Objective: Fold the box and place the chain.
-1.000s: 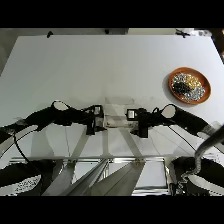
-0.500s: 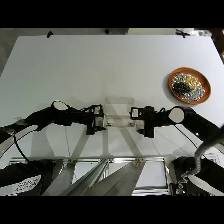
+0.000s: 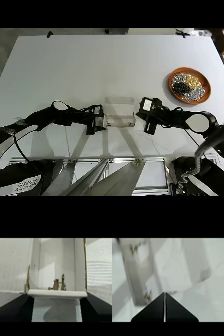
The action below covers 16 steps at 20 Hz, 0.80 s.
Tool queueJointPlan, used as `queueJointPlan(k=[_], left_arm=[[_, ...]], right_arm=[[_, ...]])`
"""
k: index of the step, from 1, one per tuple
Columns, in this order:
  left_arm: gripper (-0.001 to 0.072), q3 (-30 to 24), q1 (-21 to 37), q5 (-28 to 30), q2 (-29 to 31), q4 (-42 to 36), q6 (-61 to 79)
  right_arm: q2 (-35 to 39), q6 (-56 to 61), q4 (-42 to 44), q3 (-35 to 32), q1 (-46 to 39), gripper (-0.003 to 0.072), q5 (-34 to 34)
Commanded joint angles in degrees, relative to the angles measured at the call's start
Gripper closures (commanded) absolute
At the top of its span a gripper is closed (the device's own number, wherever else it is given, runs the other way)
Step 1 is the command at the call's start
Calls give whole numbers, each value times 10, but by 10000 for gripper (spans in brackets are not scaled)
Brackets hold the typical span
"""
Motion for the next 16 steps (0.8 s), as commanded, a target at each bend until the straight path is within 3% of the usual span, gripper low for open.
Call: queueJointPlan(k=[1,7,10,16], left_arm=[[440,0,0,0,0,0,0],[440,0,0,0,0,0,0],[440,0,0,0,0,0,0],[440,0,0,0,0,0,0]], right_arm=[[-36,-16,167,1,0,677,-98],[-201,15,234,1,0,677,-127],[-210,37,232,1,0,677,-153],[-209,94,203,2,0,676,-132]])
